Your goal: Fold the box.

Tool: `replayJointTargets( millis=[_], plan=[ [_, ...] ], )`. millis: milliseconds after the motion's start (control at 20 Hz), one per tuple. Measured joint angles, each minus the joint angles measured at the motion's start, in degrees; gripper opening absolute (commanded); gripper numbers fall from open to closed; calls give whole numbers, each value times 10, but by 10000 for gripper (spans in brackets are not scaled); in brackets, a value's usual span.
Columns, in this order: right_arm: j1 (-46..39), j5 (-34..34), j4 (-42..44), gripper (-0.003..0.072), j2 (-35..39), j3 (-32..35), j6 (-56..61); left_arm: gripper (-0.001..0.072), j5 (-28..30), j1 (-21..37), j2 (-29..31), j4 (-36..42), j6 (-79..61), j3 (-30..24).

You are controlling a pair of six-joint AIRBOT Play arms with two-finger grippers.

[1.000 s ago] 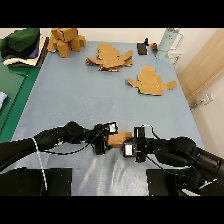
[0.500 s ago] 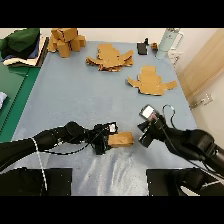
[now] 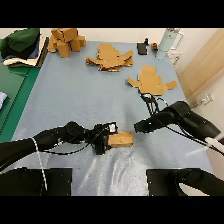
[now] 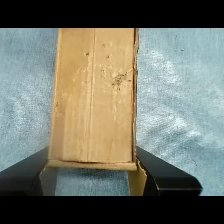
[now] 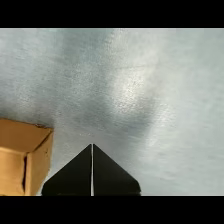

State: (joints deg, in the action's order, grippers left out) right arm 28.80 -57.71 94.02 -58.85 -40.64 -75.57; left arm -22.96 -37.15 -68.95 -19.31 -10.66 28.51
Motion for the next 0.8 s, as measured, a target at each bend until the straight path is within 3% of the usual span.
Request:
replayJointTargets(
  millis=[150,350,550,800],
  plan=[
    [-5,-10,23,6,-35,-10,8,507,4,4,20,-7,17,0],
    [-7,-14,37,6,-52,-16,14,506,43,52,107,-14,104,0],
    [-7,-17,40,6,-57,-17,16,506,85,185,146,-99,212,14],
    [-7,-17,41,6,-58,-17,16,506,92,366,80,-198,263,59]
  ],
)
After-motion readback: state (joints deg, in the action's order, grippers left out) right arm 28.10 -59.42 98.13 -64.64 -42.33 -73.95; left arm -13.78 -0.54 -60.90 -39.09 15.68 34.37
